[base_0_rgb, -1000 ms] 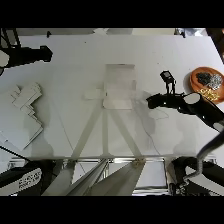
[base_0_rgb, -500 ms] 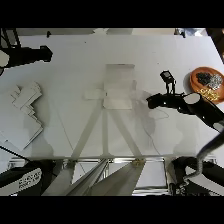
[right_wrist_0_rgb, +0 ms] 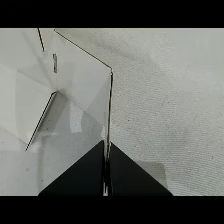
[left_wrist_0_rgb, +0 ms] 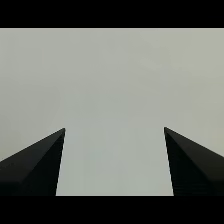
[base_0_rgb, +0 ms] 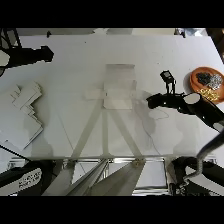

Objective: Fold the box and place the chain.

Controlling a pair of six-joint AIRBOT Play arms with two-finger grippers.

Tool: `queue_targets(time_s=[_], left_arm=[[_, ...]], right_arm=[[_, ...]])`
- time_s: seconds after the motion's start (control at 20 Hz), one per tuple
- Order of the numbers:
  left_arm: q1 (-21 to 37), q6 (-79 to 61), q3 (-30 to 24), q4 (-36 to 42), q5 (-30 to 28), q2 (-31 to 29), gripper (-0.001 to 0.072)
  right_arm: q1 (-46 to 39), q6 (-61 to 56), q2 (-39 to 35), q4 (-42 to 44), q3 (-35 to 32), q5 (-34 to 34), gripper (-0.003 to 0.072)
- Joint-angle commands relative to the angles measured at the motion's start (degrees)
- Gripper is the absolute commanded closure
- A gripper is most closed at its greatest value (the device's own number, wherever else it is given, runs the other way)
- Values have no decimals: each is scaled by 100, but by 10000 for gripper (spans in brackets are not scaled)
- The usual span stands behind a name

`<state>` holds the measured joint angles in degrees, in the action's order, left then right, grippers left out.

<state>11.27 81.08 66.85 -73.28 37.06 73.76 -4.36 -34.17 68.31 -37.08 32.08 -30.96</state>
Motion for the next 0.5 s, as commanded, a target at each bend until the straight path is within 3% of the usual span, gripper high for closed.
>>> queue_targets(time_s=[0.0, 0.1, 0.3, 0.45], left_arm=[[-57, -356, 9, 319, 153, 164, 13], [-142, -1241, 63, 1078, 254, 391, 13], [-175, -2994, 824, 3764, 1237, 1211, 12], [-343, -3847, 1829, 4129, 2337, 1998, 12]], right_arm=[[7, -2, 2, 0, -2, -2, 677], [7, -2, 2, -2, -4, -2, 677], [7, -2, 2, -2, -4, -2, 677], [7, -2, 2, -2, -4, 0, 677]])
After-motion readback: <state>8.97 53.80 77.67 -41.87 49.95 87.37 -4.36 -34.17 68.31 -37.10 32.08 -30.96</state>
